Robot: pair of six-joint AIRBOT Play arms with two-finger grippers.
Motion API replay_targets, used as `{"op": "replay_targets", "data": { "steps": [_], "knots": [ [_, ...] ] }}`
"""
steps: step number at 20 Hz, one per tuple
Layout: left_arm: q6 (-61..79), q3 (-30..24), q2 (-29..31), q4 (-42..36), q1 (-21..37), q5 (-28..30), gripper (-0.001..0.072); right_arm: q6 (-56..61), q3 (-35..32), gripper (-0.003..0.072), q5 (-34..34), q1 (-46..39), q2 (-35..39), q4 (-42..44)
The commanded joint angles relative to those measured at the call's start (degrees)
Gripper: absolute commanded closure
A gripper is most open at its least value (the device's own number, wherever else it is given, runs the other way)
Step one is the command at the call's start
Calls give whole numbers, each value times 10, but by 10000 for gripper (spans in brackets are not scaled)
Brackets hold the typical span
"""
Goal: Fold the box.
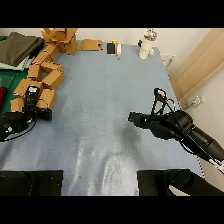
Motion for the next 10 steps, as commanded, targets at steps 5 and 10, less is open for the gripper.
{"op": "replay_targets", "data": {
  "steps": [5, 10],
  "knots": [
    [2, 0, 0, 1, 6, 20, 52, 0, 0, 681, 1, 1, 0, 3],
    [2, 0, 4, 1, 6, 20, 51, 0, 0, 682, 1, 1, 0, 12]
  ]
}}
